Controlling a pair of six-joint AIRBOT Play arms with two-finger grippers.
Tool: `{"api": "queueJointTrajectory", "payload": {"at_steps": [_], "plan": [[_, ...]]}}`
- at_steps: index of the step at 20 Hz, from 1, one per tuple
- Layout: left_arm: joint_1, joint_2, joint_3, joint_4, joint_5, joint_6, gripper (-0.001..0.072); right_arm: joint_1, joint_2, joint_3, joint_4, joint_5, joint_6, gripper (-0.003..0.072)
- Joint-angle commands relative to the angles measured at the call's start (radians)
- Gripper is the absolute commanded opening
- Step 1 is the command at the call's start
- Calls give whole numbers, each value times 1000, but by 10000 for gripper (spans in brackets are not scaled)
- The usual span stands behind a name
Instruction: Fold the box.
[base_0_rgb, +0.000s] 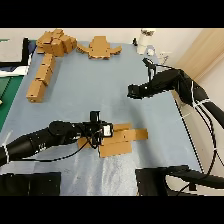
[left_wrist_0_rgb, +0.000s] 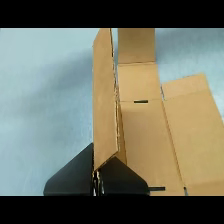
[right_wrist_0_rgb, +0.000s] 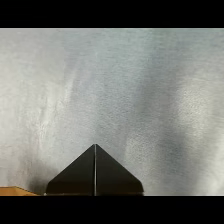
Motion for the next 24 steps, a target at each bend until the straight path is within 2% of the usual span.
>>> {"api": "queueJointTrajectory", "payload": {"at_steps": [1, 9, 21, 24], "plan": [[-37, 0, 2, 35, 11, -11, 12, -1, 1, 1, -1, 4, -5, 3], [-56, -54, -6, 31, -2, -60, 11, -1, 1, 1, -1, 4, -6, 3], [-73, -55, -58, -25, -21, -61, 11, -1, 1, 1, -1, 4, -6, 3], [-73, -55, -58, -25, -58, -61, 11, -1, 1, 1, -1, 4, -6, 3]]}}
